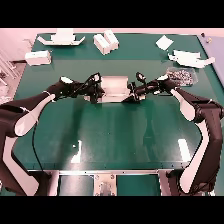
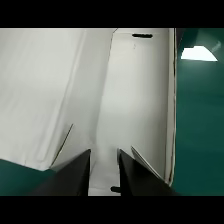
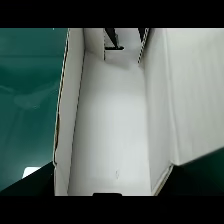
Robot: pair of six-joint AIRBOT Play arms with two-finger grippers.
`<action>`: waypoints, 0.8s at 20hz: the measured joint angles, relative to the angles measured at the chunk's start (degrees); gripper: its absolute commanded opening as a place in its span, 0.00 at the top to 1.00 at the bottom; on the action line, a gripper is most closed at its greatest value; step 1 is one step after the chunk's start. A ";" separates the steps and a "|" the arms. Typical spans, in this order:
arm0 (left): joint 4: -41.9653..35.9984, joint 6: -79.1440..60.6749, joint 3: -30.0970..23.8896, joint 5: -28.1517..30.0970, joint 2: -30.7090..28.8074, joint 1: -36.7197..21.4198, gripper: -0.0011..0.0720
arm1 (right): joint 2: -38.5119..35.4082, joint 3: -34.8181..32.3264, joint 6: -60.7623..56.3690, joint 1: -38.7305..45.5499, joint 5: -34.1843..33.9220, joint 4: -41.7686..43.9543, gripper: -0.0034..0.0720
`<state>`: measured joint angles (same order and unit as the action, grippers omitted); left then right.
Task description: Fold the box and place the chain.
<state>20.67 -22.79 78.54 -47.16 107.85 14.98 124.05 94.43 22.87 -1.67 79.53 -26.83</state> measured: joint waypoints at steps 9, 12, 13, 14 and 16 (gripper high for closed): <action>-0.04 -0.22 0.00 1.22 -0.33 -1.05 0.95 | 0.00 0.00 0.02 0.00 0.35 -0.17 0.33; -0.15 0.04 0.00 -0.17 -0.37 -3.10 0.95 | 0.00 0.02 0.15 0.00 0.48 -0.26 0.33; -0.22 0.22 0.02 -1.38 -0.37 -3.91 0.95 | 0.00 0.02 0.20 0.00 0.66 -0.35 0.33; -0.20 0.33 0.02 -2.10 -0.37 -4.52 0.95 | 0.00 0.02 0.20 0.00 0.68 -0.37 0.33; -0.28 0.83 0.02 -3.65 -0.42 -5.46 0.95 | 0.00 0.02 0.20 0.00 0.68 -0.35 0.33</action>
